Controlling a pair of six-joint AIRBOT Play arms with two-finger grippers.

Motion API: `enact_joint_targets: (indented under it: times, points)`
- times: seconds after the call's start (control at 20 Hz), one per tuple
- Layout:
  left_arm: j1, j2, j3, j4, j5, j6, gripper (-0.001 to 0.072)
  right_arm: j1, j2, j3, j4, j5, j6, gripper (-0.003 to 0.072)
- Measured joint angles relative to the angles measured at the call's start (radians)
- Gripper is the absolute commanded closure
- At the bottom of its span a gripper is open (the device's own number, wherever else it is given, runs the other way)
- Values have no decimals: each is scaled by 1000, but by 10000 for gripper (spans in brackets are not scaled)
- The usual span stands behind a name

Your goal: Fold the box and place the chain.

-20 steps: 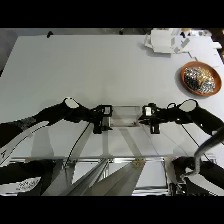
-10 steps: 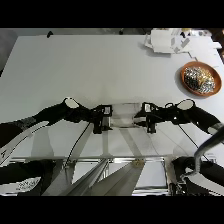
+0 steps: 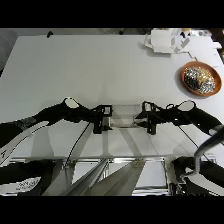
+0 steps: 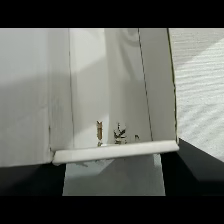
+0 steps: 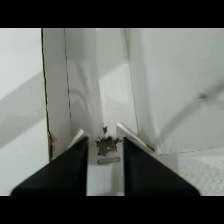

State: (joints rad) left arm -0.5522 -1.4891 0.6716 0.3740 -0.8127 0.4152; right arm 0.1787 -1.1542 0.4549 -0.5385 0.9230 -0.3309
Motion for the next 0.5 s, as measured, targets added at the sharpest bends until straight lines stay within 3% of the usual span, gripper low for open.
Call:
enact_joint_targets:
  times: [0.05, 0.1, 0.25, 0.5]
  points:
    - [0, 0, 0, 0, 0, 0, 504, 0, 35, -1, -22, 7, 40, 649]
    - [0, 0, 0, 0, 0, 0, 504, 0, 78, -2, -51, 14, 84, 667]
    - [0, 0, 0, 0, 0, 0, 504, 0, 214, -2, -131, 19, 256, 667]
    - [0, 0, 0, 0, 0, 0, 504, -102, 333, 2, -259, -64, 761, 667]
